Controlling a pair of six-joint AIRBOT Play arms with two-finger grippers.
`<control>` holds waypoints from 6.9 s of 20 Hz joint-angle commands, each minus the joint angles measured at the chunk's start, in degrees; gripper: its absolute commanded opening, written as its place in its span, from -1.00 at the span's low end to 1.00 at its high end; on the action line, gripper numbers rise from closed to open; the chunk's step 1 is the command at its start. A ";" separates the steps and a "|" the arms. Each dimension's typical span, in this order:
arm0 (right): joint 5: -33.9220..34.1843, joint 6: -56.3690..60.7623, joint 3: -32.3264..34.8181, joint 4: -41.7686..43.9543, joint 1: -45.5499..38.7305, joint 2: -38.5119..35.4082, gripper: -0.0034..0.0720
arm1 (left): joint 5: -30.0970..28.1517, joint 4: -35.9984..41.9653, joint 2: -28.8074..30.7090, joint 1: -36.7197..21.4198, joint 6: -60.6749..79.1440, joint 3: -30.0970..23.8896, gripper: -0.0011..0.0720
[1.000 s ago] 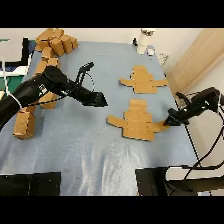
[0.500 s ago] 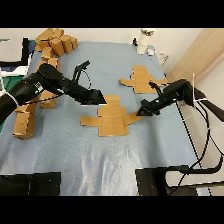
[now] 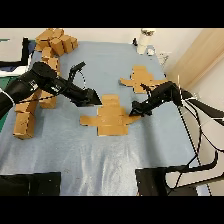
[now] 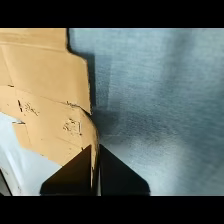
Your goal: Fold the box.
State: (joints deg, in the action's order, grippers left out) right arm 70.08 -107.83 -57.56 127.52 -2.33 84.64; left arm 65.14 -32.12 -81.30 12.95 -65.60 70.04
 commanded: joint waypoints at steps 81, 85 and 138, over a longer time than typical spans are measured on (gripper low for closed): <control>-28.15 5.01 12.52 -4.09 8.17 -27.43 -0.90 | -17.79 12.87 1.64 8.52 74.23 -23.06 -0.95; -28.11 4.98 12.52 -3.96 8.41 -26.14 -0.90 | -15.26 12.83 1.77 8.50 74.18 -23.21 -0.94; -2.12 26.84 22.64 -16.13 27.10 -45.68 -0.90 | -12.20 9.81 3.06 8.50 69.42 -23.21 -0.94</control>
State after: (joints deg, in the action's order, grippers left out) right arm 68.12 -80.99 -34.96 111.37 24.71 38.96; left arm 52.97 -22.24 -78.26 21.50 3.86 46.85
